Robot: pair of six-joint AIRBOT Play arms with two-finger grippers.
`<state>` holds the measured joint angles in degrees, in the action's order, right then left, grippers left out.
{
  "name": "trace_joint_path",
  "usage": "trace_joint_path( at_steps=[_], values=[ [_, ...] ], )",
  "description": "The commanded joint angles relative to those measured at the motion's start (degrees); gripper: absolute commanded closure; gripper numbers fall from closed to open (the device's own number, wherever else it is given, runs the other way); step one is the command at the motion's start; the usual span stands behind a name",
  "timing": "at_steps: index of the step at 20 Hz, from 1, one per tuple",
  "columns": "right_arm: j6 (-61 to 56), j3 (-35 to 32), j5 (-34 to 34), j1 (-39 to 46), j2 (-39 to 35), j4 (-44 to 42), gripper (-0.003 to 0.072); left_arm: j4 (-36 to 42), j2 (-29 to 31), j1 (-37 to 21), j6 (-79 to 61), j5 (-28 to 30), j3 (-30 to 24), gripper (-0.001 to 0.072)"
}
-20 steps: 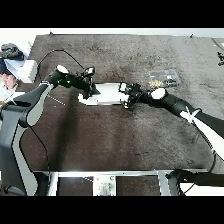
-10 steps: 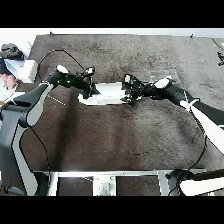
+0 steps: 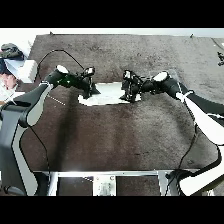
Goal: Fold the box and place the chain.
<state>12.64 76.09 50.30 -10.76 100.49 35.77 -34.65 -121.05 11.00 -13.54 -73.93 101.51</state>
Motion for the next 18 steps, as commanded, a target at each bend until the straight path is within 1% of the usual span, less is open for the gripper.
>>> trace_joint_path(
  at_steps=[1,4,9,15,18],
  values=[
    [-0.4,3.0,5.7,0.7,2.9,0.0,0.0005,0.0,0.0,0.0,0.0,0.0,0.0,0.0697],
    [0.1,5.3,9.3,0.7,4.8,0.1,0.0007,0.0,0.0,0.0,0.0,0.0,0.0,0.0697],
    [-0.7,11.5,16.7,2.0,10.2,0.0,0.0008,0.0,0.0,0.0,0.0,0.0,0.0,0.0697],
    [1.1,14.3,17.0,2.0,14.5,-1.1,0.0009,0.0,0.0,0.0,0.0,0.0,0.0,0.0697],
    [1.8,14.3,17.0,1.9,14.7,-1.7,0.0030,0.0,0.0,0.0,0.0,0.0,0.0,0.0697]
  ],
)
